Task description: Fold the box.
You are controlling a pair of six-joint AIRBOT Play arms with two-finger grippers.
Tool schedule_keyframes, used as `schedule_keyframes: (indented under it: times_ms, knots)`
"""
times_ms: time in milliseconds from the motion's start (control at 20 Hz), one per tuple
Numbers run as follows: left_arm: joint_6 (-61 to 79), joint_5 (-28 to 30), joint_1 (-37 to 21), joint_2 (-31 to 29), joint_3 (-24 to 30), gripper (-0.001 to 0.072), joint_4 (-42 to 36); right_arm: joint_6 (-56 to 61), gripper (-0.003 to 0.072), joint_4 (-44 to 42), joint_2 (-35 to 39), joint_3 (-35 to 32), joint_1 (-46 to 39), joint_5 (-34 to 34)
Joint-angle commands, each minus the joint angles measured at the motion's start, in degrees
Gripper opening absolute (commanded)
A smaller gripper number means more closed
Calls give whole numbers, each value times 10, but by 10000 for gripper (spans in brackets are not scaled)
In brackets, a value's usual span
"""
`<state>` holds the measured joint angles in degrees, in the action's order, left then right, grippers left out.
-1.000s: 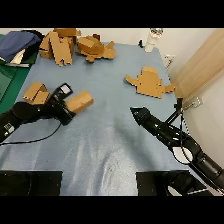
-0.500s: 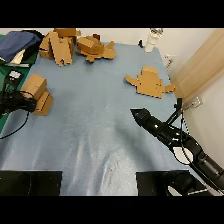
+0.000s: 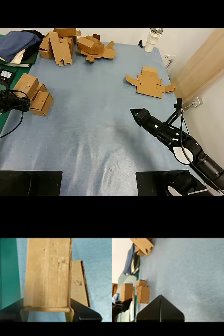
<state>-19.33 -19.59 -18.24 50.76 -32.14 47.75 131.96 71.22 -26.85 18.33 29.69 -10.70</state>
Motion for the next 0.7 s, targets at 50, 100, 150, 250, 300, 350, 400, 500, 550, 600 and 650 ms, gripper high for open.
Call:
schedule_keyframes:
  times_ms: [50,100,150,250,300,350,400,500,550,600,650]
  knots:
    - [0,-1,-2,0,-1,232,0,0,3,0,0,0,0,0]
    - [0,-5,-2,0,-1,269,0,0,3,0,0,0,0,0]
    - [0,-4,-2,0,-1,551,0,0,3,0,0,0,0,0]
    - [-1,7,-2,0,-1,694,-10,0,3,0,0,0,0,0]
    - [-1,14,-2,0,-1,694,-10,0,3,0,0,0,0,0]
    - [-1,21,-2,0,-1,694,-10,0,3,0,0,0,0,0]
    - [-1,25,-2,0,-1,694,-10,0,3,0,0,0,0,0]
    - [-1,25,-2,-2,-1,694,-10,0,3,0,0,0,0,-5]
    - [-1,25,-2,-5,-1,694,-10,0,2,0,0,0,0,-8]
    - [-1,25,-2,-14,-1,694,-10,0,3,0,0,0,0,-10]
    - [-1,27,-2,-27,-4,694,-10,0,3,0,0,0,0,-10]
